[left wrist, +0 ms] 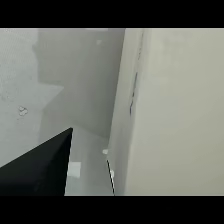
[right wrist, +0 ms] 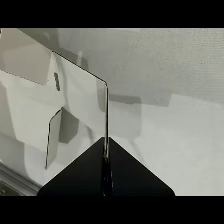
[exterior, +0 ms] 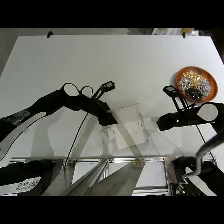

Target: Fold the box and place the chain.

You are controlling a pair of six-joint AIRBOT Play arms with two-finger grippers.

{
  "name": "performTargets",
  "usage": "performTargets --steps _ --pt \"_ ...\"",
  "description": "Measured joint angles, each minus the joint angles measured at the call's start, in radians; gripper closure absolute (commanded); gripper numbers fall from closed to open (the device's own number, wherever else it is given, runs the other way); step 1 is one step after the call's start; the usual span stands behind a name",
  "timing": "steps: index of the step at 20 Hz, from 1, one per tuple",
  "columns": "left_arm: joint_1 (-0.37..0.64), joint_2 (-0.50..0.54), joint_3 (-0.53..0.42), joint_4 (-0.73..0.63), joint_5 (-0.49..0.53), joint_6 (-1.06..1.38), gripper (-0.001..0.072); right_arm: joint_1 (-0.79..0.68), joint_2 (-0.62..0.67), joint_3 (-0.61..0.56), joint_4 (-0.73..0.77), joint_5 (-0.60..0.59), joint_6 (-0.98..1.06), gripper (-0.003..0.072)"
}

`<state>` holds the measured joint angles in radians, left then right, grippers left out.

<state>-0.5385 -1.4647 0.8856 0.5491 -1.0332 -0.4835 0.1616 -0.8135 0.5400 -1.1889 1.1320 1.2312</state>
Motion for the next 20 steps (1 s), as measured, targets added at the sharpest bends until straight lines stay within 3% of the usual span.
performTargets --steps 5,6,7,9,10,14,20 --pt "0.0 -0.048 0.0 -0.01 0.006 0.029 0.0696 0.0 0.0 0.0 0.014 0.001 0.021 0.0669" --pt "0.0 -0.053 0.0 -0.015 0.009 0.047 0.0705 0.0 0.0 0.0 0.016 0.001 0.022 0.066" --pt "0.0 -0.056 0.0 -0.019 0.008 0.065 0.0706 0.0 0.0 0.0 0.02 -0.001 0.025 0.0589" --pt "0.0 -0.061 0.0 -0.023 0.031 0.089 0.0708 0.0 0.0 0.0 0.023 0.006 0.026 0.0334" --pt "0.0 -0.061 0.0 -0.028 0.029 0.103 0.0709 0.0 0.0 0.001 0.036 0.007 0.026 0.0273" --pt "-0.001 -0.064 0.035 -0.013 0.011 0.146 0.0709 0.0 0.009 0.034 0.068 0.021 0.026 0.0271" --pt "-0.05 -0.067 0.16 0.18 -0.037 0.209 0.0708 0.0 0.048 0.136 0.009 0.071 0.019 0.0272"
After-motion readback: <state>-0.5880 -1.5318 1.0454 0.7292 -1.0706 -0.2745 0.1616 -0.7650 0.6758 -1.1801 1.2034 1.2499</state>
